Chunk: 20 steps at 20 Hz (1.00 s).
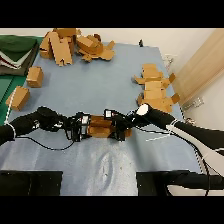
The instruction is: Fold the box.
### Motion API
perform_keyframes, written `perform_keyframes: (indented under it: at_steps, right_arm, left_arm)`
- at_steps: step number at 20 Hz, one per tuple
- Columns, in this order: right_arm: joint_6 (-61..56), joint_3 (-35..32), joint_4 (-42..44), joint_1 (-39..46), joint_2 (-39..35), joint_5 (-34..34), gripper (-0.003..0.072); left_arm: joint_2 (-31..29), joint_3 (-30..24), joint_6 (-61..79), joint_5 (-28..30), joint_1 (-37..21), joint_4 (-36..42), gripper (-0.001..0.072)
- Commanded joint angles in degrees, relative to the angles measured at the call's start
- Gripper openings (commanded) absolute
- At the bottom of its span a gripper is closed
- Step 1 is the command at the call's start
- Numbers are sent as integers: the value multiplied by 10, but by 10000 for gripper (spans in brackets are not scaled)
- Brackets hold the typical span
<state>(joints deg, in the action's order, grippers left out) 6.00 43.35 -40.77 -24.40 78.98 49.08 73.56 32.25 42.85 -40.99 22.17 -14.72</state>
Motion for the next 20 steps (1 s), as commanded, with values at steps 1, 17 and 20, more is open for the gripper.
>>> perform_keyframes:
  at_steps: [1,17,20]
  right_arm:
    - [0,0,7,0,0,0,508]
    - [-12,0,1,0,0,-18,601]
    - [-70,0,-21,1,-1,-18,720]
  left_arm:
    - [0,1,0,-1,0,1,382]
    - [0,1,-3,5,0,-1,382]
    - [0,1,-3,5,0,-1,382]
